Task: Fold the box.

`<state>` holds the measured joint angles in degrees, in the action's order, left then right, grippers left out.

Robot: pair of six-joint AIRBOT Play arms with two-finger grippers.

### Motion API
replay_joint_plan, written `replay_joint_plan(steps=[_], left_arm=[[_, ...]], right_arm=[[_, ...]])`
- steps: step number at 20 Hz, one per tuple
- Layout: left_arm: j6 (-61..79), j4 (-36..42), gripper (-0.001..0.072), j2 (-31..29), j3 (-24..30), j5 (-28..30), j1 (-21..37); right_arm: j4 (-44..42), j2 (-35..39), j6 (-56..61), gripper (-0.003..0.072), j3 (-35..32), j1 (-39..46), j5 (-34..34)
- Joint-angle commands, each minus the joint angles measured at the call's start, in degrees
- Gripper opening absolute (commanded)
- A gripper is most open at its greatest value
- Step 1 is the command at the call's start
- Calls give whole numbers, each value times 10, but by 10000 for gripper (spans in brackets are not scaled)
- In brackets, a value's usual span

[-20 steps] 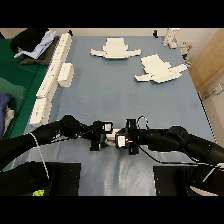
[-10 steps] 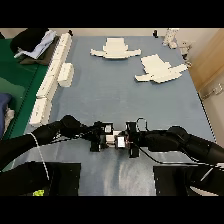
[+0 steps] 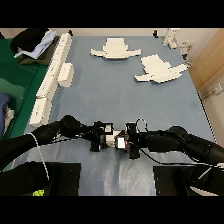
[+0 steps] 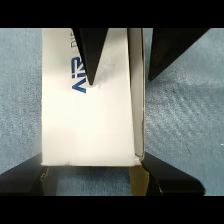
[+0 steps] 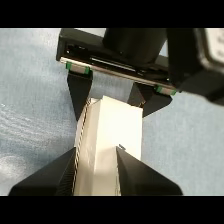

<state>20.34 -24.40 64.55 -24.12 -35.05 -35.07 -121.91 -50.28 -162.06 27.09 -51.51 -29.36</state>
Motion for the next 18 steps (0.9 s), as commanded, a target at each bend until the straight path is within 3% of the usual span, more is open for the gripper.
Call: replay_joint_plan(steps=[1, 3, 6, 7, 8, 10, 11, 13, 18], left_arm=[[0, 0, 534, 0, 0, 0, 0], [0, 0, 534, 0, 0, 0, 0], [0, 0, 534, 0, 0, 0, 0], [0, 0, 534, 0, 0, 0, 0], [0, 0, 534, 0, 0, 0, 0], [0, 0, 535, 0, 0, 0, 0], [0, 0, 534, 0, 0, 0, 0], [0, -1, 534, 0, 0, 0, 0], [0, 0, 535, 0, 0, 0, 0]], right_arm=[[0, 13, 0, 410, 1, 0, 3], [0, 35, 12, 410, 1, 0, 1], [0, 87, 138, 407, -9, 17, -9], [-1, 107, 182, 343, -19, 25, -5], [-1, 129, 228, 227, -35, 31, 11], [-21, 176, 312, 45, -81, 34, 86], [-50, 196, 341, 8, -108, 33, 134], [-107, 217, 381, 3, -152, 20, 202], [-104, 189, 464, 3, -207, -54, 293]])
